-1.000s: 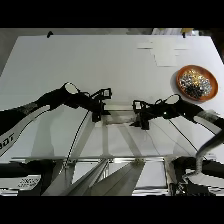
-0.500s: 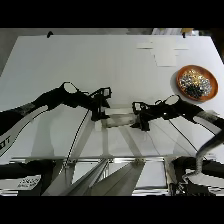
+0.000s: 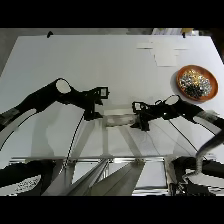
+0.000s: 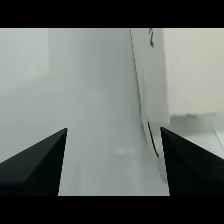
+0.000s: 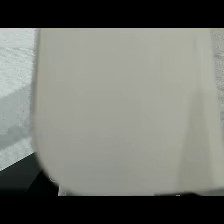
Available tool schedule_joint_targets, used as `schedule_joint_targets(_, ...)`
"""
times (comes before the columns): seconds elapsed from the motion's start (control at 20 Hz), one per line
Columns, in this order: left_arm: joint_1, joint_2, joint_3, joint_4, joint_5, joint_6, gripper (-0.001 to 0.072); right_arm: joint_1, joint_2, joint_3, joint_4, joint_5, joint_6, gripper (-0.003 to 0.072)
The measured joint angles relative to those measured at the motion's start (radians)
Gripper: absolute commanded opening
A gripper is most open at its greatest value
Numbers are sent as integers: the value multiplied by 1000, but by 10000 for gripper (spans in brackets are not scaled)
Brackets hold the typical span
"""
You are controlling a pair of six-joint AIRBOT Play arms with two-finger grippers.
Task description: Fold the box and place the chain.
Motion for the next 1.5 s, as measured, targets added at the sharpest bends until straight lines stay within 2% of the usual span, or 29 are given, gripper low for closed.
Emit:
schedule_joint_targets(0.05,0,29,0,44,-9,-50,595,0,0,0,0,-1,0,320)
schedule_joint_targets(0.15,0,101,0,122,-39,-150,353,0,0,0,1,-2,2,320)
schedule_joint_targets(0.25,-1,185,0,179,-66,-225,53,0,0,0,1,-2,1,320)
schedule_joint_targets(0.3,-1,229,0,196,-88,-251,3,0,0,0,1,-2,1,320)
schedule_joint_targets(0.45,-7,335,0,193,-138,-295,2,0,0,0,1,-2,0,320)
schedule_joint_targets(0.55,-29,370,-2,176,-165,-311,2,0,0,0,1,-2,0,320)
schedule_joint_targets(0.8,-161,335,-23,157,-169,-327,2,0,0,0,0,-1,0,320)
schedule_joint_targets(0.95,-229,257,-28,131,-34,-329,2,0,0,0,0,-1,0,320)
schedule_joint_targets(1.15,-263,121,-30,21,289,-359,6,0,0,0,0,-1,0,320)
schedule_joint_targets(1.25,-269,53,-31,-15,414,-399,6,0,0,0,0,-1,0,320)
schedule_joint_targets(1.35,-272,-3,-31,-37,488,-436,6,0,0,0,0,-1,0,320)
schedule_joint_targets(1.5,-275,-44,-31,-53,525,-467,5,0,0,0,1,0,0,320)
